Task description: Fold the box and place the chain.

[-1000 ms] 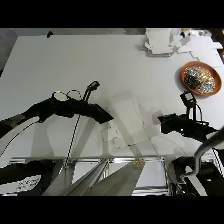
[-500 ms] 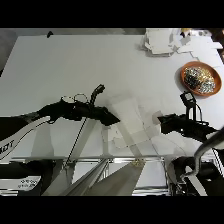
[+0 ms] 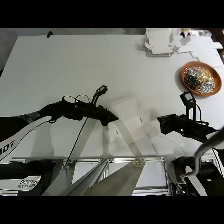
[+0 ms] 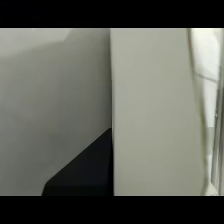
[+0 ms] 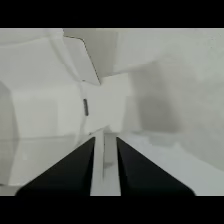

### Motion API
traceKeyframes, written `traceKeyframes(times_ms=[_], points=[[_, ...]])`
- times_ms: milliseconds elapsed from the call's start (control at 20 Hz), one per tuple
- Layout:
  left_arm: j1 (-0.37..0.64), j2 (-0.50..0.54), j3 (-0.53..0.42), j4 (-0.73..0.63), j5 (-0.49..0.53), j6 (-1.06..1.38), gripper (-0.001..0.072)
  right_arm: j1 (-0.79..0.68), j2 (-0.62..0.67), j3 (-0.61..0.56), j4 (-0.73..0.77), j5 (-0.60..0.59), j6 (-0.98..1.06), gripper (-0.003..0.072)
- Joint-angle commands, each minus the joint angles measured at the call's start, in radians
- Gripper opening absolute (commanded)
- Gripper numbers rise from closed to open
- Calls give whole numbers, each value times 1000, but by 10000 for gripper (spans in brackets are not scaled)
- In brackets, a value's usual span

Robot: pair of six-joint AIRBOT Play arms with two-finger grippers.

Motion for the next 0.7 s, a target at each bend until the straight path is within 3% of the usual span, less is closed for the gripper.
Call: traceKeyframes(times_ms=[0,50,100,350,650], points=[[0,33,59,107,14,43,6,1,1,6,54,0,0,347],[0,41,90,163,12,39,5,1,1,19,56,6,0,420],[0,49,124,233,3,40,5,1,1,39,55,19,0,434],[0,68,238,521,-115,94,5,1,1,176,41,60,-21,437],[0,35,238,534,-79,160,6,1,0,187,-26,117,-37,433]])
